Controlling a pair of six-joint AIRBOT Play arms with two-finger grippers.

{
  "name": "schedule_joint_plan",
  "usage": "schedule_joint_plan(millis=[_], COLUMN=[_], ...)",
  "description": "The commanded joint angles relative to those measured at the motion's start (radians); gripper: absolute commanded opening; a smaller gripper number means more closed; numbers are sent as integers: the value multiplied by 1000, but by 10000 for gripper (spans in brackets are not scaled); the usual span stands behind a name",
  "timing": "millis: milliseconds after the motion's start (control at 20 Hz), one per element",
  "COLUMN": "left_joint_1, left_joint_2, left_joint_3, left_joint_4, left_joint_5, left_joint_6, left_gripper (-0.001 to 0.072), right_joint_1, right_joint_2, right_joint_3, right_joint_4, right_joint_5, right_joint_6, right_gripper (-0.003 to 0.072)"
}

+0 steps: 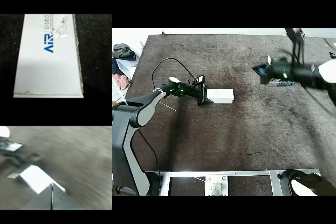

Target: Fold the box and place the chain.

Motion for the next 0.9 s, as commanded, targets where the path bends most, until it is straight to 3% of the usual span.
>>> schedule_joint_plan(millis=[0, 150, 300, 500, 750, 800, 850], left_joint_1=[1, 1, 1, 1, 1, 1, 1], left_joint_2=[0, 0, 0, 0, 0, 0, 0], left_joint_3=[0, 0, 0, 0, 0, 0, 3], left_joint_4=[0, -6, -7, -18, -22, -38, -63], left_joint_5=[0, -1, -3, -4, -8, -1, -4], left_joint_6=[1, 1, 1, 1, 1, -7, -26], left_gripper=[477, 478, 478, 477, 476, 464, 291], right_joint_1=[-17, -15, -15, -15, -15, -15, -15], right_joint_2=[276, 472, 639, 760, 781, 781, 781], right_joint_3=[-388, -651, -805, -876, -894, -894, -894], right_joint_4=[-29, -28, -28, -29, -29, -29, -29], right_joint_5=[-422, -639, -688, -662, -649, -649, -650], right_joint_6=[10, 10, 9, 9, 9, 9, 9], right_gripper=[11, 11, 11, 11, 11, 11, 11])
